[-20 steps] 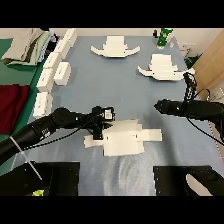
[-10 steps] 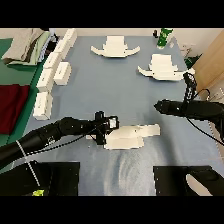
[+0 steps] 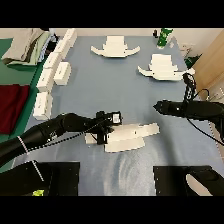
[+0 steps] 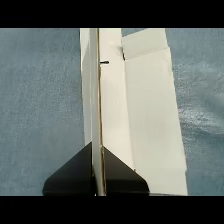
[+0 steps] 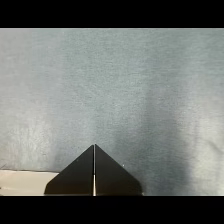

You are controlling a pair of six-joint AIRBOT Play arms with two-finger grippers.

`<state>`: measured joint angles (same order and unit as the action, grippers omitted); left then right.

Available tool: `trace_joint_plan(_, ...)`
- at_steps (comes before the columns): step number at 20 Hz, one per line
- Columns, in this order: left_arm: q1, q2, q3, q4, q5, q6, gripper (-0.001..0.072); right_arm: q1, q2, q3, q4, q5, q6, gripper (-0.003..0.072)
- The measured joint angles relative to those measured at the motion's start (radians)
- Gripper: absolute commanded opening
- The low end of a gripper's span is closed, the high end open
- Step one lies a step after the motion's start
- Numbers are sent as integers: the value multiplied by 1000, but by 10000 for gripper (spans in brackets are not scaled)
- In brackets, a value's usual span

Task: Fold the box.

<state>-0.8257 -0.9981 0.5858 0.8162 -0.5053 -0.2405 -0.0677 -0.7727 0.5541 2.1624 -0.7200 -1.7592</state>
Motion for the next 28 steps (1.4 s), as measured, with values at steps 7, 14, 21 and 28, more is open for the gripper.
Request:
trace_joint_plan(7, 21, -1, 77, 88, -103, -90, 13, 0, 0, 0, 0, -6, -12, 3)
trace_joint_plan(14, 114, -19, 85, -100, -172, 48, 14, 2, 0, 0, 3, -9, -14, 3)
trace_joint_plan(21, 133, -102, 85, -182, -229, 132, 14, 1, 0, 0, 4, -16, -14, 3)
trace_joint_plan(28, 138, -136, 87, -196, -239, 144, 15, 1, 0, 0, 6, -15, -14, 3)
